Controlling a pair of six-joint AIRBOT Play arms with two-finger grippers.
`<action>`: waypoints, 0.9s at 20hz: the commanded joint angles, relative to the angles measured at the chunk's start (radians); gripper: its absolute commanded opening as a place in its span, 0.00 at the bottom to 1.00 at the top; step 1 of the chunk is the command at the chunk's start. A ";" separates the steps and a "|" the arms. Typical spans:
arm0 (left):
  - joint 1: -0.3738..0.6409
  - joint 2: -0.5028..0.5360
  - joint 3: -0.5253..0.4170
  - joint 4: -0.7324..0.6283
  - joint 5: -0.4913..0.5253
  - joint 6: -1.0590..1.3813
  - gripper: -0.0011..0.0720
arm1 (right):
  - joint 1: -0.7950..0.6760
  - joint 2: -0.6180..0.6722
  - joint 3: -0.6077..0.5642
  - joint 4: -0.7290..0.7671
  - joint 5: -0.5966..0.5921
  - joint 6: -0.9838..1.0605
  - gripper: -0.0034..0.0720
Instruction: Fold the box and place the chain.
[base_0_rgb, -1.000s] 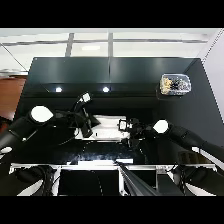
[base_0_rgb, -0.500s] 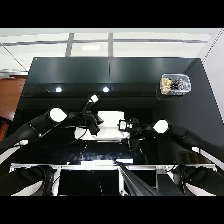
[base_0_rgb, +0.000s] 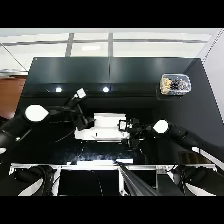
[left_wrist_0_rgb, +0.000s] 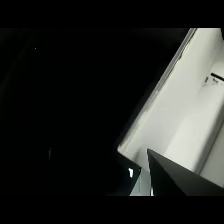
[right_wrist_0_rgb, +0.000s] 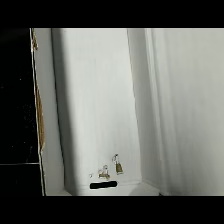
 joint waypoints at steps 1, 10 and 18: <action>0.083 0.084 0.000 0.126 -0.245 0.006 0.99 | 0.000 -0.001 0.000 0.001 -0.001 0.002 0.67; -0.079 0.039 -0.163 0.137 -0.124 0.246 0.98 | 0.000 -0.001 0.000 0.000 -0.001 0.002 0.67; -0.161 -0.082 -0.167 0.092 0.047 0.249 0.84 | 0.000 -0.001 0.000 0.000 -0.001 0.002 0.67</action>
